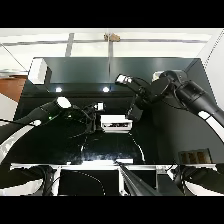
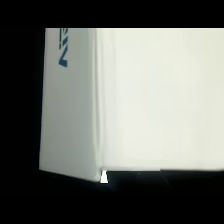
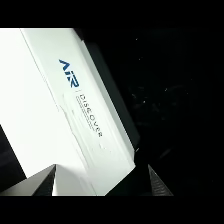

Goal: Fold the box and place the chain.

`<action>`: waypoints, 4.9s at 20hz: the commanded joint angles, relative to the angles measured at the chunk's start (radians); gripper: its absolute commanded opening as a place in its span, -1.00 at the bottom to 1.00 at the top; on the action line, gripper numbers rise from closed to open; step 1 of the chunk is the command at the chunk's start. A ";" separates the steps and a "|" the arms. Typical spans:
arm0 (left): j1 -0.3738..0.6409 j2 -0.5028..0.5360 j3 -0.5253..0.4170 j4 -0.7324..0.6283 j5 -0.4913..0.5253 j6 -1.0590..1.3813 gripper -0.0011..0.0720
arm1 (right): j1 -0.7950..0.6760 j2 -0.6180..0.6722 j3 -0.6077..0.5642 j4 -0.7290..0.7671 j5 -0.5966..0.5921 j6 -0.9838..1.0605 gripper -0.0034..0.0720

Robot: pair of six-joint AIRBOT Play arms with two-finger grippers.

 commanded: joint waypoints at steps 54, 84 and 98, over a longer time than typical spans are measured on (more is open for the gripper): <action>0.001 0.000 0.000 0.000 0.000 0.000 0.24 | -0.117 0.209 -0.411 0.390 0.250 -0.677 0.95; 0.001 0.000 0.000 0.000 0.000 0.000 0.24 | -0.027 0.204 -0.412 0.195 0.483 -0.448 0.94; 0.001 0.000 0.000 0.000 0.000 0.000 0.24 | 0.003 0.203 -0.410 0.198 0.433 -0.454 0.51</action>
